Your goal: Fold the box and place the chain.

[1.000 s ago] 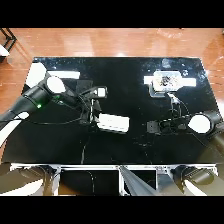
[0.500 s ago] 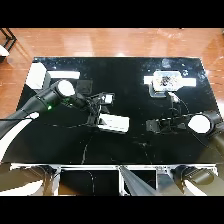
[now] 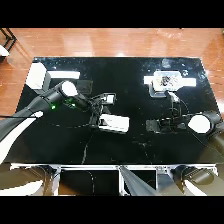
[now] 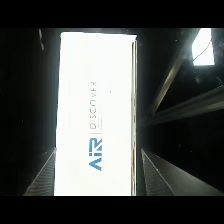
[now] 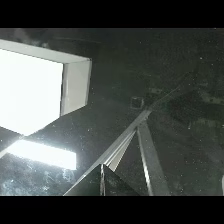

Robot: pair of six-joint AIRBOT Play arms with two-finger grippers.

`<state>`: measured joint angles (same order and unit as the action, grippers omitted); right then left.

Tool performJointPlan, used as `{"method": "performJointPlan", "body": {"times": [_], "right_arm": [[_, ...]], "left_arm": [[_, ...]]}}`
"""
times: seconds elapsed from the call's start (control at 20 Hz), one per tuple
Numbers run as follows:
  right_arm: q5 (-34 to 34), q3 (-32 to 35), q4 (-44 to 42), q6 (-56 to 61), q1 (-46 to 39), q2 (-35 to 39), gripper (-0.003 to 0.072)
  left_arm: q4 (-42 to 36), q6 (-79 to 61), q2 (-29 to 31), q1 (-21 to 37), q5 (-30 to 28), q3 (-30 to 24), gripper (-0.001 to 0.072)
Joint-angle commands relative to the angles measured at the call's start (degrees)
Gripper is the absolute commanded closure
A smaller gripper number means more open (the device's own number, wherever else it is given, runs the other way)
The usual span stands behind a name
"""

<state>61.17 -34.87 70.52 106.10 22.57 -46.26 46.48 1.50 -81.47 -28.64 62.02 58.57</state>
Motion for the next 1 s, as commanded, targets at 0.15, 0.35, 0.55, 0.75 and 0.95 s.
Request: {"method": "performJointPlan", "body": {"times": [0.15,0.35,0.55,0.75,0.95], "right_arm": [[-0.8,0.0,0.0,0.1,0.0,0.0,0.0666],[-1.0,0.0,0.0,0.2,0.0,0.0,0.0666],[-1.1,0.0,0.0,0.2,0.0,0.0,0.0666],[-1.0,0.0,0.0,0.2,0.1,0.0,0.0666],[-1.0,0.0,0.0,0.2,0.0,0.0,0.0667]], "left_arm": [[1.5,0.5,-0.6,0.0,-1.5,0.0,0.0073],[1.5,0.5,-0.8,-0.2,-1.8,0.0,0.0073],[1.4,0.5,-0.8,-0.9,-2.1,0.0,0.0073],[1.5,0.6,-0.9,-1.0,-3.5,0.0,0.0073],[1.5,0.7,-1.2,-1.2,-3.5,0.0,0.0073]]}}
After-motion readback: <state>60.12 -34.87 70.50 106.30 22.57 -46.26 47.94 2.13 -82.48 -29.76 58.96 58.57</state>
